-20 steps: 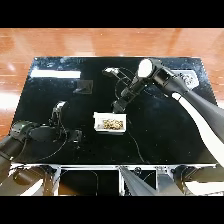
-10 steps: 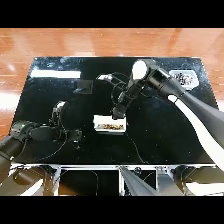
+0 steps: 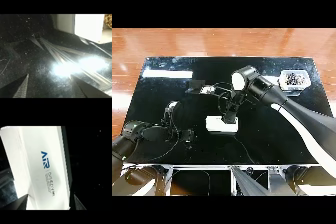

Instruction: Fold the box and place the chain.

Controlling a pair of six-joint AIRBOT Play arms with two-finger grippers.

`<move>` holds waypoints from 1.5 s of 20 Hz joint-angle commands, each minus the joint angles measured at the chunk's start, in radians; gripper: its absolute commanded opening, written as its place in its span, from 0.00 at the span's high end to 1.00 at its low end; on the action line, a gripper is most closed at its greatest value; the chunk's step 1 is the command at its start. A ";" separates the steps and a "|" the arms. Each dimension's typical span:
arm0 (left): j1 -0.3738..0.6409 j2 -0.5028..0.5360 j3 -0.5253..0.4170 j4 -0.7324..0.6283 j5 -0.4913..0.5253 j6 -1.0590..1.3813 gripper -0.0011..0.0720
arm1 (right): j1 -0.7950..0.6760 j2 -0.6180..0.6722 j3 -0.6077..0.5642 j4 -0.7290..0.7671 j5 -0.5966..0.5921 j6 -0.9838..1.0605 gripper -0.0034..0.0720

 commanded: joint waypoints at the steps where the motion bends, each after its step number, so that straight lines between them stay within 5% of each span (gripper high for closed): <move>1: 0.001 -0.001 -0.001 0.000 0.000 0.000 0.13 | 0.026 0.000 0.000 -0.040 -0.010 -0.018 0.00; 24: 0.001 -0.001 -0.001 0.001 0.033 0.008 0.13 | 0.055 0.000 -0.032 -0.064 0.003 -0.020 0.00; 25: 0.001 -0.001 -0.001 0.001 0.032 0.008 0.13 | 0.055 0.000 -0.032 -0.064 0.000 -0.019 0.04; 26: 0.001 -0.001 -0.001 0.001 0.032 0.008 0.13 | 0.055 0.000 -0.032 -0.064 0.000 -0.018 0.25; 27: 0.001 -0.001 -0.001 0.001 0.032 0.008 0.13 | 0.055 0.000 -0.032 -0.064 0.003 -0.018 0.35; 30: 0.001 -0.001 -0.001 0.001 0.031 0.008 0.13 | 0.055 0.000 -0.032 -0.064 0.005 -0.018 0.55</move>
